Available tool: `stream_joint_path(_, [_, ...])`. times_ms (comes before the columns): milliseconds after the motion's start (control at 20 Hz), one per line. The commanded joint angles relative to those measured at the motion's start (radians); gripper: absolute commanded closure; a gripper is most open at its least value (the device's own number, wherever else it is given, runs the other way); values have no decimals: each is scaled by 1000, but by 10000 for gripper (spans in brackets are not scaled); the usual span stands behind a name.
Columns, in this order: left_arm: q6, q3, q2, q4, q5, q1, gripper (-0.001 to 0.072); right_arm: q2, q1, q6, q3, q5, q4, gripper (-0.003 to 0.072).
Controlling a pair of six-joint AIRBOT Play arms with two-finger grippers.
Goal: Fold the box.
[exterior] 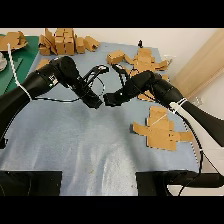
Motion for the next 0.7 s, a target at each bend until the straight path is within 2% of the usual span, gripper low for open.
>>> stream_joint_path(0, [0, 0, 0, 0, 0, 1, 699, 0, 1, 0, 1, 0, 0, 682])
stream_joint_path(650, [0, 0, 0, -4, 1, 0, 699, 0, 1, 0, 1, 23, 1, 682])
